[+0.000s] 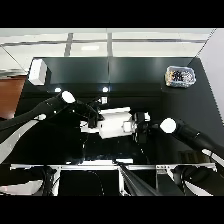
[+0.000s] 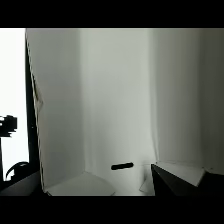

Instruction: Fold the box and place the chain.

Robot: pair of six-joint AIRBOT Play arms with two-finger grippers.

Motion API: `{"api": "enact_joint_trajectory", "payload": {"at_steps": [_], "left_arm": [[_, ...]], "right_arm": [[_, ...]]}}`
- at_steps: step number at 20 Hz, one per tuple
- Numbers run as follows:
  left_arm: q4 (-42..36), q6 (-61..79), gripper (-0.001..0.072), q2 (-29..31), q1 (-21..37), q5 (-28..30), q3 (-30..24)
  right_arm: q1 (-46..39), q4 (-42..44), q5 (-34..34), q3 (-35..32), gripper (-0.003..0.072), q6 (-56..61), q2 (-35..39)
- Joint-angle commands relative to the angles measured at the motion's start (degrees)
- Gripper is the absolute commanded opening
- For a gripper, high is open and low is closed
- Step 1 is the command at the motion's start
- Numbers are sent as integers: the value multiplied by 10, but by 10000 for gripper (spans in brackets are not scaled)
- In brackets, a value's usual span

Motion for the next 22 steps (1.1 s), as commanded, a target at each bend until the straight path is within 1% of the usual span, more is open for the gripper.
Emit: {"api": "enact_joint_trajectory", "payload": {"at_steps": [1,3,6,10,11,12,14,16,18,19,22], "left_arm": [[-1,0,26,0,0,4,0],[-1,0,26,0,0,4,0],[-1,0,26,0,0,4,0],[-1,0,26,0,0,4,0],[-1,0,26,0,0,4,0],[-1,0,26,0,0,4,0],[-1,0,26,0,0,5,0],[-1,0,26,0,0,5,0],[-1,0,26,0,0,5,0],[-1,0,26,0,0,5,0],[-1,0,26,0,0,5,0]], "right_arm": [[0,-3,4,3,706,19,16],[0,-3,-1,4,706,22,16],[0,-2,-25,5,705,40,16],[-7,3,-25,19,706,41,16],[-20,19,-15,22,705,52,16],[-39,45,11,24,706,50,16],[-79,61,63,25,706,28,16],[-104,99,69,24,706,-2,15],[-108,166,69,25,706,-82,11],[-108,188,68,25,706,-101,6],[-108,202,52,25,705,-128,-13]]}}
